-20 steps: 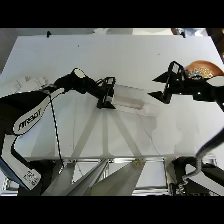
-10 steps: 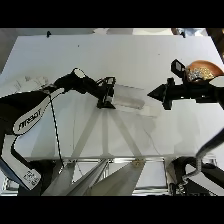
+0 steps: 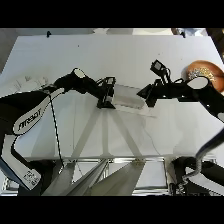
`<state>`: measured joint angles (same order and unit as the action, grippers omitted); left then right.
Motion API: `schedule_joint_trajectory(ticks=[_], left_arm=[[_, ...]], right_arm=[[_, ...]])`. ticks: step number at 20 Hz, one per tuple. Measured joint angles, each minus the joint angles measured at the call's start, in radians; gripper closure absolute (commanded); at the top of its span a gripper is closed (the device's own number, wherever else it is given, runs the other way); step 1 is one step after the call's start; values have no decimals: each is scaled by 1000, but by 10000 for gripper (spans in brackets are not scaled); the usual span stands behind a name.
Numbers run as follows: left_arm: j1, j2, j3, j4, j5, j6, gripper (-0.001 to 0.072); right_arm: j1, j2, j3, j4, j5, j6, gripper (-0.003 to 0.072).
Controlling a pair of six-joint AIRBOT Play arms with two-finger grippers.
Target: Fold the box and place the chain.
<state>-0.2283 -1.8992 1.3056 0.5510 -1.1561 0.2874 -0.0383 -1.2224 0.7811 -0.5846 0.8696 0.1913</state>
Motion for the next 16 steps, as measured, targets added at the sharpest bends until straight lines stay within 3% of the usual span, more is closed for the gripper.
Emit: schedule_joint_trajectory(ticks=[7, 12, 16], left_arm=[[0, 0, 0, -2, 2, -4, 496], [0, 0, 0, -2, 3, -2, 496], [0, 0, 0, 2, 2, 4, 496]], right_arm=[[21, -168, 1, 36, -221, 21, 682], [23, -215, 2, 36, -250, 21, 681], [23, -137, 1, 18, -226, 18, 680]])
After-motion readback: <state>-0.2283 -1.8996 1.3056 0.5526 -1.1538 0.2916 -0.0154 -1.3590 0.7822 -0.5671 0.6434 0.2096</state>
